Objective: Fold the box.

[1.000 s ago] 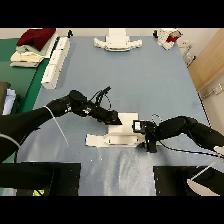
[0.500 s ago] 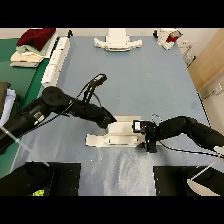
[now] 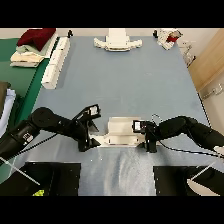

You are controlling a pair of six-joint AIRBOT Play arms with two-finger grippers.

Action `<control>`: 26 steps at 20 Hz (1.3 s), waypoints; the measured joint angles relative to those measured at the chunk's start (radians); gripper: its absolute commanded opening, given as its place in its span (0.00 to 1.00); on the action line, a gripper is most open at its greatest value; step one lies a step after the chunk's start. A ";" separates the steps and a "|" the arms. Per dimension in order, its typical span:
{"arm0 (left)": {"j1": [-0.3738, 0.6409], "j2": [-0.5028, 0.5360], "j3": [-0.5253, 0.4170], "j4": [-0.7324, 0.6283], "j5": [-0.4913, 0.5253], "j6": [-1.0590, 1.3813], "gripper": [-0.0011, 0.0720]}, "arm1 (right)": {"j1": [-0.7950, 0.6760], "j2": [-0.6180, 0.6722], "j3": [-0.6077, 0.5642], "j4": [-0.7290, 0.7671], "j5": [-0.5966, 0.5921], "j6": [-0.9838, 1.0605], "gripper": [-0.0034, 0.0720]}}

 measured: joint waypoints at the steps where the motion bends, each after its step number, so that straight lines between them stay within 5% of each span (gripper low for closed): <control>1: 0.002 0.002 -0.020 0.003 0.006 0.048 0.84 | 0.000 0.000 0.000 0.000 0.000 0.000 0.68; 13: -0.078 -0.138 -0.113 -0.080 0.280 0.348 0.83 | 0.000 0.000 0.000 0.000 0.000 0.000 0.68; 14: -0.088 -0.149 -0.113 -0.092 0.307 0.361 0.77 | 0.000 0.000 0.000 0.000 0.000 0.000 0.68; 15: -0.096 -0.159 -0.113 -0.102 0.328 0.370 0.54 | 0.000 0.000 0.000 0.000 0.000 0.000 0.68; 16: -0.102 -0.168 -0.112 -0.109 0.343 0.378 0.41 | 0.000 0.000 0.000 0.000 0.000 0.000 0.68; 22: -0.143 -0.213 -0.088 -0.156 0.389 0.409 0.40 | 0.000 0.000 0.000 -0.001 -0.003 -0.004 0.68; 23: -0.150 -0.221 -0.084 -0.163 0.389 0.415 0.23 | 0.000 0.000 0.000 -0.002 -0.003 -0.004 0.68; 24: -0.155 -0.229 -0.080 -0.173 0.389 0.416 0.17 | 0.000 0.000 0.000 -0.001 -0.003 -0.002 0.68; 26: -0.161 -0.240 -0.075 -0.174 0.388 0.420 0.17 | 0.000 0.000 0.000 -0.003 -0.003 -0.001 0.68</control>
